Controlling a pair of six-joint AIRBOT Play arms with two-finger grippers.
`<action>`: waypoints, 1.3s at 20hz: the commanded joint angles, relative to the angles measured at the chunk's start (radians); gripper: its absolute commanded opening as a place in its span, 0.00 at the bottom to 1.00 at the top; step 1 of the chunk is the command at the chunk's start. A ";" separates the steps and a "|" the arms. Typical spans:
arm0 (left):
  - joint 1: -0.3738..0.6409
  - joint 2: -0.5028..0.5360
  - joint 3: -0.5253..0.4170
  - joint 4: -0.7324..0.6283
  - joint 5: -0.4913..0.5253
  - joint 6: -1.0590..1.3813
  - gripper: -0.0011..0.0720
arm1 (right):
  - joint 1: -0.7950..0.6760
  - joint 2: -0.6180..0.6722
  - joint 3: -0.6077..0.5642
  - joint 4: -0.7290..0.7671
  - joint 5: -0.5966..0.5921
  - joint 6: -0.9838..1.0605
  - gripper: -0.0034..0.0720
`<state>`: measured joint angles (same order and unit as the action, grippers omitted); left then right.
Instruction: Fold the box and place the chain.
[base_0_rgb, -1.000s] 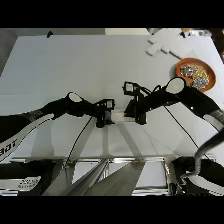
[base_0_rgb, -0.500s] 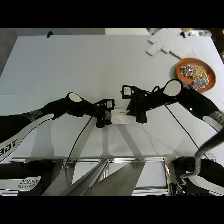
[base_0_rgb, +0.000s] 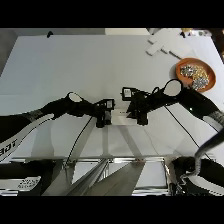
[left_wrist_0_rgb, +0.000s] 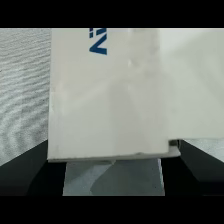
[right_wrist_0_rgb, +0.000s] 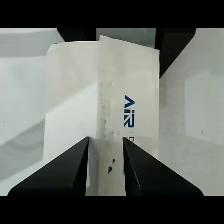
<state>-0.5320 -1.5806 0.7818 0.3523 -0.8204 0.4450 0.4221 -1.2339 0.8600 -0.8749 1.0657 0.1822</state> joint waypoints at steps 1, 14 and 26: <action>0.000 0.001 0.001 0.000 0.000 0.000 0.06 | 0.001 0.001 0.000 0.008 0.029 -0.001 0.37; 0.000 0.001 0.001 0.000 0.000 0.000 0.06 | 0.047 0.003 -0.013 -0.097 -0.058 0.002 0.33; 0.000 0.001 0.001 0.000 0.000 0.000 0.06 | 0.046 0.053 -0.013 -0.120 -0.116 0.004 0.18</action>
<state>-0.5312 -1.5806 0.7822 0.3511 -0.8177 0.4435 0.4671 -1.1843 0.8474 -0.9871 0.9596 0.1837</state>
